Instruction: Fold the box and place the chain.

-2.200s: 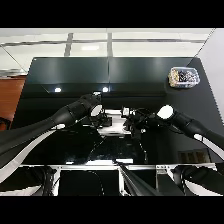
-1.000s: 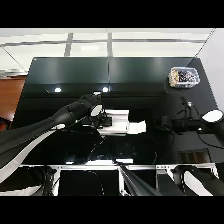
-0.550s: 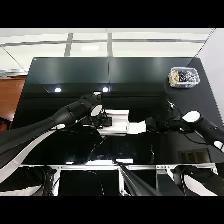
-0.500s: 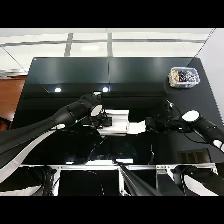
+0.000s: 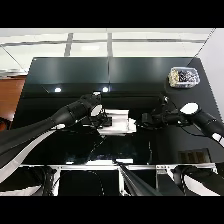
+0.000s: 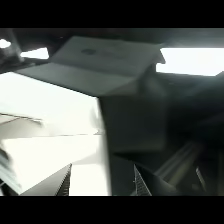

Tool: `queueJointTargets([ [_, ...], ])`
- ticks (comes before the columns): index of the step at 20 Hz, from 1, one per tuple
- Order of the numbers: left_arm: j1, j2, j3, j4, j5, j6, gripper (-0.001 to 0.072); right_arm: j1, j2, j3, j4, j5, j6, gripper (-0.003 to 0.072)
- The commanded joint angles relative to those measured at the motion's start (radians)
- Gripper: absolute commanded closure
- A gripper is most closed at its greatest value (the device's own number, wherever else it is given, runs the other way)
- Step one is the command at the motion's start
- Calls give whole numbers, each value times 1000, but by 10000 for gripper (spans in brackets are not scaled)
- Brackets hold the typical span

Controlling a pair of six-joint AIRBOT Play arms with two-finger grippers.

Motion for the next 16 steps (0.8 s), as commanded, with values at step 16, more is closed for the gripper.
queueJointTargets([
  [16, 0, -1, 0, -1, 1, 0, 682, 148, -1, 61, 101, -35, -37, 315],
])
